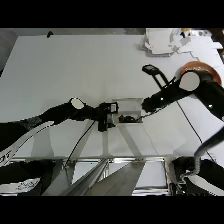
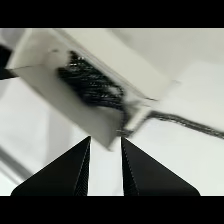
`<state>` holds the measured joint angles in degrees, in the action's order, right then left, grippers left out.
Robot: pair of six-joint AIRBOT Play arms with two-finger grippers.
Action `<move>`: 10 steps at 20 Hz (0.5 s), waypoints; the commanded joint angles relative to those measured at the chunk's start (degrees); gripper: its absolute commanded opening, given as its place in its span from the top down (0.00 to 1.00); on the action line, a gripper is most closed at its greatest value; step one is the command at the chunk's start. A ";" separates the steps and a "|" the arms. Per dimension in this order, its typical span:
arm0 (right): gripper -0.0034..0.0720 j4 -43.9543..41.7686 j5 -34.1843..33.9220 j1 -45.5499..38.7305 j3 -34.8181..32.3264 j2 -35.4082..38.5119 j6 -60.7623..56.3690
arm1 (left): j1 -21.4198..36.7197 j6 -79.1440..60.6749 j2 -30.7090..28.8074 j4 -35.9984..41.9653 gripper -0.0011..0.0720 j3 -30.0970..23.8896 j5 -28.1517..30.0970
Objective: Fold the box and place the chain.
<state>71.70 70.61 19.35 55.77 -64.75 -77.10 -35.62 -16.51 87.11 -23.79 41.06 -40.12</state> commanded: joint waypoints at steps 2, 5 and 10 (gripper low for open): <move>0.68 14.51 0.35 -7.67 0.85 -0.83 -8.63 | 0.04 0.00 -0.04 -0.02 0.61 0.00 0.02; 0.52 14.45 -0.76 -11.67 -0.83 -2.93 -11.82 | 0.04 0.00 -0.04 -0.02 0.61 0.00 0.02; 0.51 14.56 -8.81 -12.41 -7.19 -3.87 -14.78 | 0.04 0.00 -0.04 0.00 0.61 0.00 0.02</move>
